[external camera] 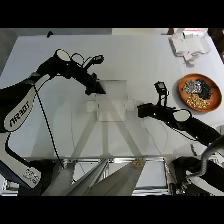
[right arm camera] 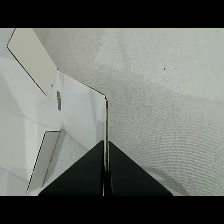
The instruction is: Fold the box and place the chain.
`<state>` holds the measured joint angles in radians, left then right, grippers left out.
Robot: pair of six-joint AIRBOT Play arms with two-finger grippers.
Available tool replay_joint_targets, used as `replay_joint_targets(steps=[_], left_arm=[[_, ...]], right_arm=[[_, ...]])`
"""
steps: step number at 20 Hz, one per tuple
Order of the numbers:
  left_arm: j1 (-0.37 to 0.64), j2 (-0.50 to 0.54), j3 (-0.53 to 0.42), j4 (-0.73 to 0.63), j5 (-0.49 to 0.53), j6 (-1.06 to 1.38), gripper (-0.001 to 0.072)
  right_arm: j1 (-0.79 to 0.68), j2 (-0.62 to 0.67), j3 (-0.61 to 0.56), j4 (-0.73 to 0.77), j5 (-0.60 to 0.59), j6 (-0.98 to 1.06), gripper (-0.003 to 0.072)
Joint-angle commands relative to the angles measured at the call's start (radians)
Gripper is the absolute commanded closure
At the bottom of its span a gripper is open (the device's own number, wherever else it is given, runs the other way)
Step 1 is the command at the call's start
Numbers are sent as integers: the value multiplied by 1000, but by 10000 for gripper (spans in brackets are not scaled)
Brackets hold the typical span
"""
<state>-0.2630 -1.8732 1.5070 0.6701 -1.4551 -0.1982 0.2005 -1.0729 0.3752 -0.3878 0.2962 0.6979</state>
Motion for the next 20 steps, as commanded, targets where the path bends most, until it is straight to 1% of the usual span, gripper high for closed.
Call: replay_joint_targets(steps=[1, 5, 6, 7, 8, 11, 13, 16, 18, 20], left_arm=[[0, 0, 0, 0, 0, 0, 701], [-1, 0, 0, 0, -1, 0, 701], [-1, 0, 0, 0, -1, 0, 701], [-1, 0, 0, 0, -1, 0, 702], [-1, 1, 0, 0, -5, 0, 702], [0, 26, 0, 0, -31, -7, 707], [1, 85, 0, 6, -38, -12, 709], [1, 210, -5, 130, -39, -78, 712], [2, 303, -47, 146, -39, -93, 712], [0, 402, -143, 146, -5, -58, 712]], right_arm=[[1, 1, 0, 0, -2, 0, 675], [1, 1, 0, 2, 4, 12, 669], [1, 1, 0, 9, 11, 13, 594], [1, 3, 2, 13, 25, 13, 423], [1, 4, 8, 12, 47, 13, 341], [1, 6, 58, 19, 125, 13, 342], [-3, 32, 95, 19, 144, 12, 352], [-47, 125, 146, 20, 169, 13, 352], [-100, 215, 157, 23, 155, 13, 353], [-174, 307, 157, 21, 159, 13, 352]])
